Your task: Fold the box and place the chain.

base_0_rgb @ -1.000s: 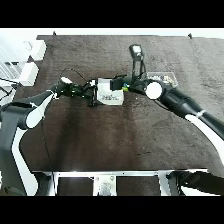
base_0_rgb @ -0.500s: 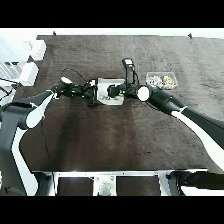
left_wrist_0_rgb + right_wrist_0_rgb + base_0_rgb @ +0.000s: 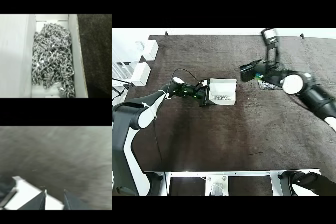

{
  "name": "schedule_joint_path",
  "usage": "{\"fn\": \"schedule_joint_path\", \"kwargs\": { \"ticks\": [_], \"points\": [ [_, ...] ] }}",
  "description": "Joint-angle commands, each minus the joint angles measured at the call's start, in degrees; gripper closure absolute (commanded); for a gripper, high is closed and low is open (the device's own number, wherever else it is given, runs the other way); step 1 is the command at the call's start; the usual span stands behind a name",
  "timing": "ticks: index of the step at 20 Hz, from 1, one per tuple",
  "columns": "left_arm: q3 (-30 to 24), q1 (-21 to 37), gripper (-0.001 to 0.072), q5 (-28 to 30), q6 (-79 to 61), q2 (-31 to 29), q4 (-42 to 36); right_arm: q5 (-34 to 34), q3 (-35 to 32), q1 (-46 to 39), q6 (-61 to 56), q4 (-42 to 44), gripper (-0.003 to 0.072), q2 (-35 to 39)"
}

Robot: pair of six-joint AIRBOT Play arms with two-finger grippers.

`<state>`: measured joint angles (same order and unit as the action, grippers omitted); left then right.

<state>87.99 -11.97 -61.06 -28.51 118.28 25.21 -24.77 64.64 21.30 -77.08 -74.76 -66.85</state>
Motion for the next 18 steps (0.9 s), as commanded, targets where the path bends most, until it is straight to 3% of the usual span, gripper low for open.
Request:
{"fn": "schedule_joint_path", "kwargs": {
  "ticks": [1, 2, 5, 7, 11, 18],
  "points": [
    [0.00, 0.00, 0.0400, 0.02, -0.02, 0.02, 0.00, -0.83, -0.11, -7.76, 13.05, 6.69, 0.0435, 1.62],
    [0.00, 0.00, 0.0400, 0.09, -0.02, 0.02, 0.00, -1.42, -0.09, -10.03, 21.79, 14.49, 0.0490, 0.22],
    [0.00, 0.00, 0.0400, 0.02, -0.02, 0.02, 0.00, -11.32, 1.14, -17.14, 45.66, 39.58, 0.0493, -5.88],
    [0.00, 0.00, 0.0400, 0.02, -0.02, 0.02, 0.00, -18.16, 2.84, -20.39, 54.03, 48.96, 0.0491, -11.10],
    [0.00, 0.00, 0.0400, -0.02, -0.02, 0.02, 0.00, -26.34, 9.84, -20.31, 56.87, 49.18, 0.0483, -23.37],
    [0.00, 0.00, 0.0400, 0.04, -0.02, 0.02, 0.00, -29.49, 21.64, -17.49, 58.10, 48.17, 0.0469, -35.69]
  ]
}}
